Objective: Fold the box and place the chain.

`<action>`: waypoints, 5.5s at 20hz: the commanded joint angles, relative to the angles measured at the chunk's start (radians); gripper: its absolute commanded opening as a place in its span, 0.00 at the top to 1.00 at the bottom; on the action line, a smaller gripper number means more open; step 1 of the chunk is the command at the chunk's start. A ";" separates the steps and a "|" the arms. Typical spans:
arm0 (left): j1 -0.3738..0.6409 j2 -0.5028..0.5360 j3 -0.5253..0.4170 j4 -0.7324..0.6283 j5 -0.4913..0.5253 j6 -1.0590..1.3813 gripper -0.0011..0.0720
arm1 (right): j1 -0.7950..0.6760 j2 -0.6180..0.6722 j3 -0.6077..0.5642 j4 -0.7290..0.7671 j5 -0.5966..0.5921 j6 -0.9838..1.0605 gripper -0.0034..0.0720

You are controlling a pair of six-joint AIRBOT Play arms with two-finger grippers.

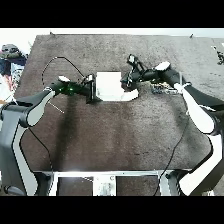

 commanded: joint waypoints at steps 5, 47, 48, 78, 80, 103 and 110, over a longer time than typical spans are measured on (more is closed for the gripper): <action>0.001 0.000 0.000 0.000 0.000 0.000 0.76 | 0.009 0.052 -0.015 -0.357 0.228 0.110 0.06; 0.001 0.000 0.000 0.000 0.000 0.000 0.76 | 0.123 -0.063 -0.032 -0.246 -0.029 -0.010 0.34; 0.001 0.000 0.000 0.000 0.000 0.000 0.76 | 0.122 -0.063 -0.032 -0.249 -0.030 -0.010 0.30; 0.001 0.000 0.000 0.000 0.001 0.000 0.76 | -0.159 0.092 -0.197 -0.287 0.077 1.043 0.94; 0.001 0.000 0.000 0.000 0.001 0.000 0.76 | -0.147 0.045 -0.197 -0.241 0.075 1.042 0.94; 0.001 0.000 0.000 0.000 0.001 0.000 0.76 | 0.077 -0.015 0.045 -0.280 0.121 1.277 0.34; 0.001 0.000 0.000 0.000 0.001 0.000 0.76 | 0.157 -0.015 0.063 -0.472 0.089 1.365 0.34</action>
